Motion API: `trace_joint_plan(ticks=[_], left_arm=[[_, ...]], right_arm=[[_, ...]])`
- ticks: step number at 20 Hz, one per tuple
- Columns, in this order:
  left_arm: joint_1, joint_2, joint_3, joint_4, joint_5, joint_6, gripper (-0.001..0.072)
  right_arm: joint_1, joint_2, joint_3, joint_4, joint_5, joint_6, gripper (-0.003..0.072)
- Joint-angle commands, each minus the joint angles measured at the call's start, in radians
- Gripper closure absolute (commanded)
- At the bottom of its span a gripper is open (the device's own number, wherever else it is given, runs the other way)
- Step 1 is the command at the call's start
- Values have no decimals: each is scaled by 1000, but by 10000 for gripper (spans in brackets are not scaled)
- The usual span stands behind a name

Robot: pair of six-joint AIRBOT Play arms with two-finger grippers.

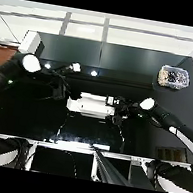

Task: Fold the box and place the chain.

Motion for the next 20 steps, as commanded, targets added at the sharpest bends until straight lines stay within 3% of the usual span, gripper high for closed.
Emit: trace_joint_plan(ticks=[1,2,3,4,8,11,13,18,20], left_arm=[[94,71,-1,10,-120,-127,685],[116,84,-3,-19,-158,-142,686],[136,101,-15,-69,-182,-160,686],[149,122,-35,-127,-185,-170,686],[153,207,-169,-377,-158,-169,686],[154,229,-246,-457,-122,-161,686],[153,229,-272,-477,-100,-161,685],[125,222,-314,-676,-77,-51,685],[90,199,-315,-685,-56,-39,685]], right_arm=[[-1,0,1,0,1,0,274],[-1,0,1,0,1,0,277],[-1,0,1,0,1,0,436],[-1,0,0,1,0,0,521],[-1,0,0,1,0,0,517],[-1,0,0,1,0,0,517],[-1,0,0,1,0,0,517],[-1,0,0,1,1,0,517],[-1,0,0,1,0,0,517]])
